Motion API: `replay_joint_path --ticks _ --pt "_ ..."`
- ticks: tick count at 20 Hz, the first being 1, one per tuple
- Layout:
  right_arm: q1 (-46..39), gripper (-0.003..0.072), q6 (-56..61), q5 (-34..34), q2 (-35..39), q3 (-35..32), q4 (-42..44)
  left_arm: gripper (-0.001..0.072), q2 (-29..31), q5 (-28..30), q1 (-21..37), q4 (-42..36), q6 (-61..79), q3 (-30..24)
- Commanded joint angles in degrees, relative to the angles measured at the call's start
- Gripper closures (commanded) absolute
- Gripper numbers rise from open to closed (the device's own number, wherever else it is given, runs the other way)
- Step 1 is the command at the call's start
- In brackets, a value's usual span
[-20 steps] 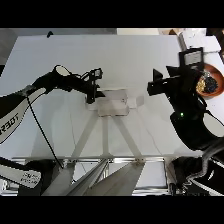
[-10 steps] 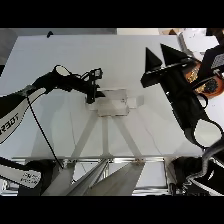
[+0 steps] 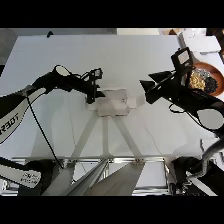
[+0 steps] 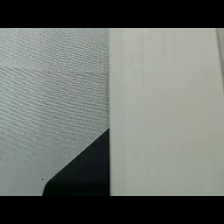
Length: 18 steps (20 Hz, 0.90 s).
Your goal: Fold the box and place the chain.
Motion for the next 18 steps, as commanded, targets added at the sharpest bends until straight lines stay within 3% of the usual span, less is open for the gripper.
replay_joint_path --ticks 1,6,9,11,15,16,18 --pt "-2.4 0.0279 -9.0 6.6 -0.2 -2.3 -7.6 0.0698 0.0 0.0 0.0 0.0 0.0 0.0" --pt "0.7 0.0291 -20.0 13.8 -0.7 -5.7 -6.7 0.0698 0.0 0.0 0.0 0.0 0.0 0.0" --pt "2.5 0.0351 -27.4 14.6 -0.7 -5.7 -2.5 0.0698 0.0 0.0 0.0 0.0 0.0 0.0" --pt "2.6 0.0350 -29.7 14.8 -0.7 -5.7 0.6 0.0698 0.0 0.0 0.0 0.0 0.0 0.0" --pt "2.6 0.0309 -28.2 12.1 -1.3 -6.8 -9.1 0.0698 0.0 0.0 0.0 0.0 0.0 0.0" --pt "2.8 0.0250 -24.7 10.3 -1.5 -7.1 -12.9 0.0698 0.0 0.0 0.0 0.0 0.0 0.0" --pt "3.0 0.0223 -13.3 7.9 -2.1 -7.3 -17.6 0.0698 0.0 0.0 0.0 0.0 0.0 0.0"
